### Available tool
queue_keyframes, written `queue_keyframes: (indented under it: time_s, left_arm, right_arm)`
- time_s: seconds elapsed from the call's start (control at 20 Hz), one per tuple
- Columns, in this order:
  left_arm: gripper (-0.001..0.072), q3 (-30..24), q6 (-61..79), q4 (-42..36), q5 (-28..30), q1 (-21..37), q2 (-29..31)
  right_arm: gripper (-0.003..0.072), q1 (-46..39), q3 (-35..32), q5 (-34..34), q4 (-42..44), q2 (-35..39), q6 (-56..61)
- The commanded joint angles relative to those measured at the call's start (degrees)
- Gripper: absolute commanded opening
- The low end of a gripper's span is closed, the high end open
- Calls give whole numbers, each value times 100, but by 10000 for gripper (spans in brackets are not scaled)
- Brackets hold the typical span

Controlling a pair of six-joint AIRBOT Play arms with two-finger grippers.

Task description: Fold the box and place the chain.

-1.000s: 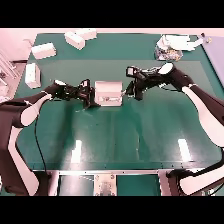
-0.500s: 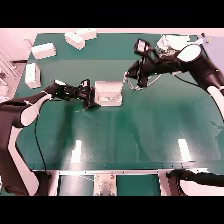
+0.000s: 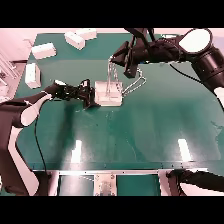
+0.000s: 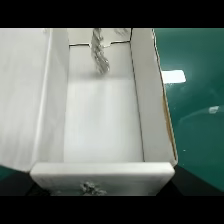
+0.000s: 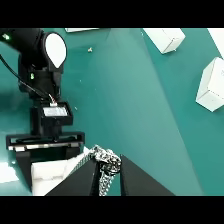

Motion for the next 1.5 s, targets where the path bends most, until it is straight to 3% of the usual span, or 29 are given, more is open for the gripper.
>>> queue_keyframes:
  time_s: [0.0, 0.35, 0.65, 0.7, 0.75, 0.8, 0.95, 1.1, 1.25, 1.45]
  left_arm:
    - [495, 7, 0, 2, 2, 4, 4]
    - [495, 7, 0, 0, 2, 4, 4]
    - [494, 7, 0, 2, 0, 4, 4]
    - [495, 7, 0, 2, 4, 4, 7]
    - [495, 7, 0, 2, 2, 4, 7]
    - [495, 7, 0, 0, 2, 4, 7]
    - [495, 7, 0, 2, -2, 4, 7]
    - [495, 7, 0, 2, 2, 4, 4]
    - [495, 7, 0, 2, 0, 4, 7]
    - [495, 7, 0, 2, 2, 4, 7]
  right_arm:
    - [2, 144, 33, -70, 2, -127, 472]
    - [2, 127, -509, -59, -2, -619, 798]
    - [5, 92, -824, -249, -4, -1626, 691]
    - [102, 92, -824, -249, -48, -1714, 682]
    - [415, 92, -824, -247, -273, -1740, 662]
    - [571, 92, -809, -247, -522, -1729, 645]
    - [571, -59, -800, -151, -1220, -1609, 647]
    - [571, -542, -802, 437, -1512, -1392, 619]
    - [571, -1191, -852, 710, -1451, -1362, 369]
    - [570, -1565, -1010, 649, -968, -1700, -1276]
